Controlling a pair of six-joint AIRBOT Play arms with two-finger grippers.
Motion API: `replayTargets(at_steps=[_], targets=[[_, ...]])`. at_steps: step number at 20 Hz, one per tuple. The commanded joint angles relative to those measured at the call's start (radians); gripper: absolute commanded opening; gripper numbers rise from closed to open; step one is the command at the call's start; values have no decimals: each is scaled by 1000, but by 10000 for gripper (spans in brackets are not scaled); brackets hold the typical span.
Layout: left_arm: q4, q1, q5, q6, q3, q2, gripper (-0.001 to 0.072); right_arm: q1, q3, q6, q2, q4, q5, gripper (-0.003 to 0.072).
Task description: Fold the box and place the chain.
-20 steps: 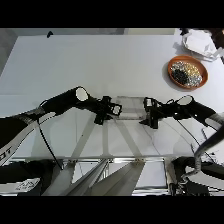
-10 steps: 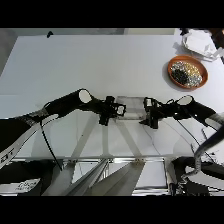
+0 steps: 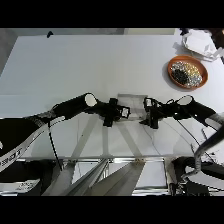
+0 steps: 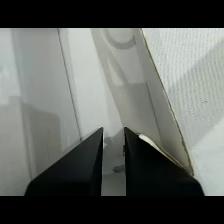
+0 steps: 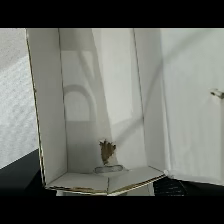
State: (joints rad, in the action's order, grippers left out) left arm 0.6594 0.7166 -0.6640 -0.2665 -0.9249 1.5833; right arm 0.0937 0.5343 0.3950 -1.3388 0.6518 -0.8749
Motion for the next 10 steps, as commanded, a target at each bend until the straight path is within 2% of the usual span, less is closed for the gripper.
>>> replayTargets(at_steps=[1, 5, 9, 10], targets=[[0, 2, 16, 1, 0, 1, 159, 0, 0, -2, 0, -1, 0, 456], [7, -11, -11, 5, 0, -66, 150, 0, 0, -2, 1, -1, 0, 456], [8, -103, -143, 5, 0, -156, 145, 0, 0, -2, 0, -1, 0, 456], [8, -134, -177, 11, 0, -175, 122, 0, 0, -2, 1, -1, 0, 456]])
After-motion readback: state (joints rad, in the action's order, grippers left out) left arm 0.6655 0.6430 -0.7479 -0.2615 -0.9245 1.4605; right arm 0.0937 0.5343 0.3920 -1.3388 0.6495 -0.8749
